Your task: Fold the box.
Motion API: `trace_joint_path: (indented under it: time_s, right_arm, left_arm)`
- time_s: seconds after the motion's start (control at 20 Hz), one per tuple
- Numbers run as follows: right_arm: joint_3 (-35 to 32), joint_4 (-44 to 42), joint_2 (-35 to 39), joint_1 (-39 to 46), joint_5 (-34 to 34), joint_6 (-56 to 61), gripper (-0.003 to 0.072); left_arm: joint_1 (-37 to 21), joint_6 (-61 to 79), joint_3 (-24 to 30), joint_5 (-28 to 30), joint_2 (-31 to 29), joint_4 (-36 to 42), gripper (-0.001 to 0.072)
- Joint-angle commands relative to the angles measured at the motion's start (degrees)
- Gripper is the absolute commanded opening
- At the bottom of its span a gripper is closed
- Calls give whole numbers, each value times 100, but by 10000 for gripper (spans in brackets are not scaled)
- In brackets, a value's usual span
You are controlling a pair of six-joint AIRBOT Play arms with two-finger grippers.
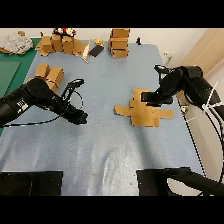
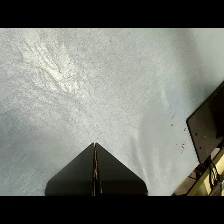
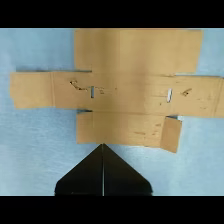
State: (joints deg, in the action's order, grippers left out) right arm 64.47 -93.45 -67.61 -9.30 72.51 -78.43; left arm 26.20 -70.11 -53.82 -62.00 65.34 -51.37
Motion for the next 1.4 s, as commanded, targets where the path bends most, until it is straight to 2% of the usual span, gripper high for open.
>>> trace_joint_path:
  time_s: [0.0,0.25,0.4,0.45,0.5,0.55,0.6,0.7,0.8,0.95,1.15,1.35]
  right_arm:
    - [-98,109,13,-44,61,42,6]
    - [-98,120,11,-24,-44,42,6]
    - [-46,345,-50,358,-216,48,7]
    - [22,422,-125,638,-223,48,74]
    - [87,466,-216,975,-247,44,242]
    - [157,461,-348,1388,-321,-15,375]
    - [219,413,-496,1786,-400,-199,409]
    - [345,79,-907,2588,-584,-728,409]
    - [490,-726,-1362,3265,-732,-1606,409]
    - [568,-1589,-1912,3952,-748,-2553,409]
    - [568,-2059,-2490,4297,-179,-3512,409]
    - [568,-2046,-2522,4291,-186,-3639,409]
  left_arm:
    - [2,2,0,2,2,-2,11]
    - [2,2,0,2,2,-2,11]
    - [2,2,0,2,2,-2,11]
    - [2,2,0,2,2,-2,11]
    - [2,2,0,2,2,-2,11]
    - [2,2,0,0,2,-2,11]
    - [2,2,0,2,2,-2,11]
    - [2,4,0,2,2,-2,11]
    - [2,2,2,2,2,-2,12]
    - [2,2,0,0,2,-2,11]
    - [2,2,2,0,2,-2,11]
    - [0,55,-4,2,2,-9,11]
